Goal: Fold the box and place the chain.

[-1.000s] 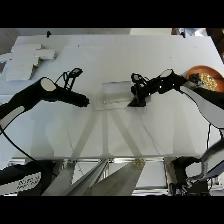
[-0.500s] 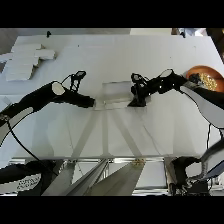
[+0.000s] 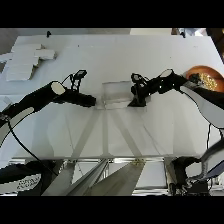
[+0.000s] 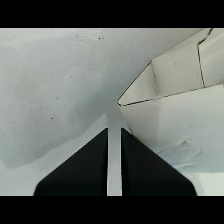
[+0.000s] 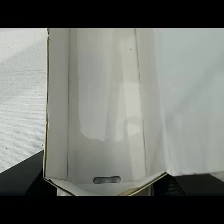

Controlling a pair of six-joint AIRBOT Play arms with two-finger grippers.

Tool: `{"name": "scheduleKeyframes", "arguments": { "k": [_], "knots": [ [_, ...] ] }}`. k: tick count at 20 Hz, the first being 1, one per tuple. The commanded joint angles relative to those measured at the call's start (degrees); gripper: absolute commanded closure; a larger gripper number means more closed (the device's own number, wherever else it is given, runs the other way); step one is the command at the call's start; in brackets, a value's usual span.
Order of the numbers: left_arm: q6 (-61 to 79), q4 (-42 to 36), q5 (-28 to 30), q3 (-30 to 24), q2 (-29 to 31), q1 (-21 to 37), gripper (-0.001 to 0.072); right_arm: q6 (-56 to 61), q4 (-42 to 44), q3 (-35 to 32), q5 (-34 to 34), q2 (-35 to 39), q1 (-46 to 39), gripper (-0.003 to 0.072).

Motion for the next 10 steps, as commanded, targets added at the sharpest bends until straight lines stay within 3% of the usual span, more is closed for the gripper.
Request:
{"name": "scheduleKeyframes", "arguments": {
  "k": [1,3,5,8,10],
  "knots": [
    [2.03,-0.76,-0.46,-0.02,-0.02,0.0,0.0563,0.02,0.02,0.02,0.02,-0.02,-0.02,0.0164],
    [5.73,-3.85,-1.55,-0.02,-0.02,0.02,0.0516,0.02,0.02,0.02,0.02,-0.02,0.0,0.0164],
    [10.69,-9.46,-2.19,-0.02,-0.02,0.02,0.0406,0.02,0.02,0.02,0.02,-0.02,-0.02,0.0164],
    [15.54,-17.33,-2.01,-0.02,-0.02,0.02,0.0406,0.02,0.02,0.02,0.0,-0.02,-0.02,0.0164],
    [16.55,-18.51,-1.95,-0.02,-0.02,0.02,0.0405,0.02,0.02,0.02,0.0,-0.02,-0.02,0.0164]
  ]
}}
